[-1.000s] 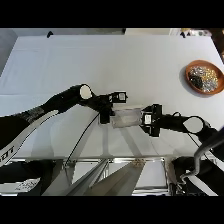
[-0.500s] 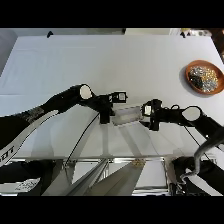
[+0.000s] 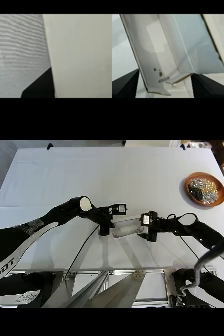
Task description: Fold the box and place the chain.
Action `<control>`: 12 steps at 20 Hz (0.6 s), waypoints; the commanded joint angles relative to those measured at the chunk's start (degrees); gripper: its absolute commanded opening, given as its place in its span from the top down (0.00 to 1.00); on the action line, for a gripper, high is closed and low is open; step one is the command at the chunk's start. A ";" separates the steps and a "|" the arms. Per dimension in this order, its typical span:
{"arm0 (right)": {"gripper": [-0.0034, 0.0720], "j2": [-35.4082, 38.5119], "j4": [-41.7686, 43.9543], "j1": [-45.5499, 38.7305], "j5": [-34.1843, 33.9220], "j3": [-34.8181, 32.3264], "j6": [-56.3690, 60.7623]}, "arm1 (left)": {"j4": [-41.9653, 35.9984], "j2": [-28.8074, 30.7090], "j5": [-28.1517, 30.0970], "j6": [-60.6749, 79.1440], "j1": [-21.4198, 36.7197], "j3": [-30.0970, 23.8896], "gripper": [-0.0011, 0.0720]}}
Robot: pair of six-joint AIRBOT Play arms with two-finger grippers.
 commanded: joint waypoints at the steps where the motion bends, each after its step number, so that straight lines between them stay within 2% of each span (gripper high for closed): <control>1: 0.06 -2.49 0.66 0.00 3.82 0.50 -0.81 | -0.07 -0.02 0.11 0.00 -0.04 0.02 0.97; 4: 0.11 -3.54 -1.44 0.02 8.04 0.50 -0.31 | -0.07 -0.02 0.09 0.00 -0.04 0.02 0.97; 8: 0.13 -3.58 -3.91 0.00 8.31 0.48 1.57 | -0.07 -0.02 0.09 0.00 -0.04 0.02 0.97; 10: 0.26 -3.89 -3.98 0.00 8.31 0.48 1.55 | -0.07 -0.02 0.07 0.00 -0.04 0.02 0.97; 12: 0.27 -3.89 -3.98 0.00 7.63 0.48 1.51 | -0.07 -0.02 0.09 0.00 -0.04 0.02 0.97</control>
